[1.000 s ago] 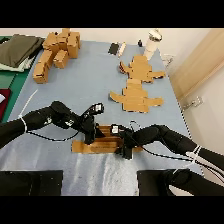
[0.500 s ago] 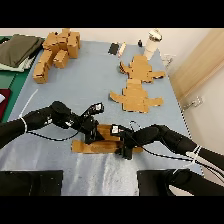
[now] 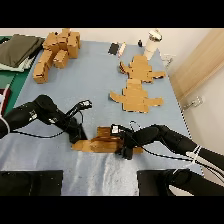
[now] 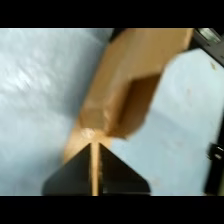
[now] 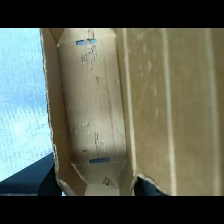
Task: Fold the box.
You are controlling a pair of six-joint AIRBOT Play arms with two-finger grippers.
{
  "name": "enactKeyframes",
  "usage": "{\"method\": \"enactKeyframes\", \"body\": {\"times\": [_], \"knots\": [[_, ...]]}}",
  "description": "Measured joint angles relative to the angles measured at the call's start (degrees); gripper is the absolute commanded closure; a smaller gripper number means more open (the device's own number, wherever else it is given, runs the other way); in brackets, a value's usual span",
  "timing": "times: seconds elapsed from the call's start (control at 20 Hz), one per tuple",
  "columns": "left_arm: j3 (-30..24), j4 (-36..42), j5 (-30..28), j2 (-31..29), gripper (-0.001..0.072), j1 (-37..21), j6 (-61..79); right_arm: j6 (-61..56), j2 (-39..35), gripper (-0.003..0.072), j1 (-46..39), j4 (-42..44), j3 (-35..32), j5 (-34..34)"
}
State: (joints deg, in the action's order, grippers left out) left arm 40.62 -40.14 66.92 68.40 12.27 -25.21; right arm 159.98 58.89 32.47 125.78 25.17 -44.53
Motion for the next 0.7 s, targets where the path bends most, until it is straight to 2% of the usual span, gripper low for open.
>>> {"method": "enactKeyframes", "body": {"times": [0.1,0.2,0.3,0.45,0.7], "knots": [[-0.2,-0.1,5.7,-0.9,0.0698,1.2,-11.1,0.0,0.0,0.0157,0.0,0.0,0.0,0.0],[-0.2,2.5,7.8,-1.4,0.0698,4.3,-19.2,0.0,0.0,0.0156,0.0,0.0,0.0,0.0],[0.2,6.5,6.3,-1.5,0.0698,7.4,-24.0,0.0,0.0,0.0156,0.0,0.0,0.0,0.0],[2.2,12.8,0.9,-0.7,0.0698,9.6,-27.6,0.0,0.0,0.0156,0.0,0.0,0.0,0.0],[8.0,17.1,-3.7,5.8,0.0698,9.3,-29.2,0.0,0.0,0.0156,0.0,0.0,0.0,0.0]]}}
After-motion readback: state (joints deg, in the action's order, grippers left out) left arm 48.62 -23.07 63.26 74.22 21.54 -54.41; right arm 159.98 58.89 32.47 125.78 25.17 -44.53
